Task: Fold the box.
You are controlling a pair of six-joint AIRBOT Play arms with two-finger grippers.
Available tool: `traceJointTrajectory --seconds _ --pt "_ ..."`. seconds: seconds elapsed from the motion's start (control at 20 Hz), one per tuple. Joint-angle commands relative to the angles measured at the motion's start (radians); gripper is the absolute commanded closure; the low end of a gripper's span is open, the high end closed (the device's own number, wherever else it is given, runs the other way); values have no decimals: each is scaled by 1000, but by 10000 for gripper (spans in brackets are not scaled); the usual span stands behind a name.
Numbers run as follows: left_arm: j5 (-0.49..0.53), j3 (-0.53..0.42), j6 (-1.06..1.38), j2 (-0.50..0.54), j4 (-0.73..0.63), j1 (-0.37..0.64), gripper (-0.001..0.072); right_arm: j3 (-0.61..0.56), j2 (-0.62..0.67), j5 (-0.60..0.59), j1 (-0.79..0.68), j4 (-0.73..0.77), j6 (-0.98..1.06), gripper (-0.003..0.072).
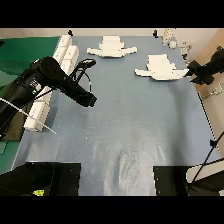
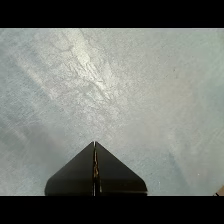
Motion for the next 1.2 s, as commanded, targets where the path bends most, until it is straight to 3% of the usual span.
traceJointTrajectory --seconds 0.0,0.35,0.45,0.55,0.75,0.95,1.15 --pt "0 0 0 1 -1 0 696 179 -211 -14 -104 164 -84 275" --pt "0 0 0 1 -1 0 696 462 -467 -88 -80 369 -124 274" --pt "0 0 0 1 -1 0 695 464 -483 -77 -63 377 -125 340" --pt "0 0 0 1 -1 0 696 464 -493 -76 -54 382 -126 347" --pt "0 0 0 1 -1 0 696 464 -483 -100 -47 431 -160 685" --pt "0 0 0 1 -1 0 696 462 -426 -189 -15 430 -198 688" --pt "0 0 0 1 -1 0 696 322 -309 -281 51 381 -193 690"
